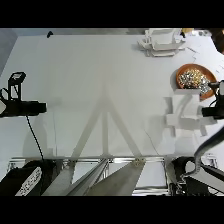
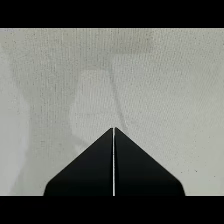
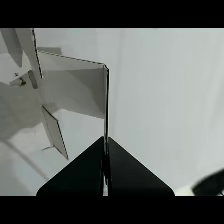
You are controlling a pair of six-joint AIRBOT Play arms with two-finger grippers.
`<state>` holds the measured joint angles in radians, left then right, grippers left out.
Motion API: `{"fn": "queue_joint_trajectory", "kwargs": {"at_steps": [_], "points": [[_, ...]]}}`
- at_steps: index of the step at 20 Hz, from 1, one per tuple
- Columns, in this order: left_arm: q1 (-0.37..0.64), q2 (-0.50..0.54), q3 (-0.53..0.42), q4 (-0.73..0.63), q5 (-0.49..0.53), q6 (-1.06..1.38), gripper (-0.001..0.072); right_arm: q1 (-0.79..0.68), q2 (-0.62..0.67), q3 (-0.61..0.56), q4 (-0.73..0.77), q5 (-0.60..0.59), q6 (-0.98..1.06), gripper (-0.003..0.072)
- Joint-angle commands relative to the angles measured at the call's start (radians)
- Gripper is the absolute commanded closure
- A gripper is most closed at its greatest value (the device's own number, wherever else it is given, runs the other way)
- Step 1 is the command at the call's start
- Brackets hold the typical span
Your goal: Fold the box and place the chain.
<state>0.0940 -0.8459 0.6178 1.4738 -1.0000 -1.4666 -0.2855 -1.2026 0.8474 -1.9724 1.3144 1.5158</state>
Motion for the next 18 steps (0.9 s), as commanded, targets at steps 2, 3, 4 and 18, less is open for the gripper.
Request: {"fn": "queue_joint_trajectory", "kwargs": {"at_steps": [2,3,4,18], "points": [[0.0,0.0,0.0,0.0,0.0,0.0,0.0699,0.129,0.162,-0.002,0.464,-0.11,-0.059,0.0679],[0.0,0.0,0.0,0.0,0.001,0.0,0.0699,0.177,0.187,-0.005,0.517,-0.13,-0.067,0.0679],[0.0,0.0,0.0,0.0,0.001,0.0,0.0699,0.227,0.203,-0.01,0.534,-0.137,-0.076,0.0679],[0.0,0.0,0.0,-0.031,0.113,0.0,0.0699,0.808,0.235,-0.119,0.597,-0.284,0.081,0.0678]]}}
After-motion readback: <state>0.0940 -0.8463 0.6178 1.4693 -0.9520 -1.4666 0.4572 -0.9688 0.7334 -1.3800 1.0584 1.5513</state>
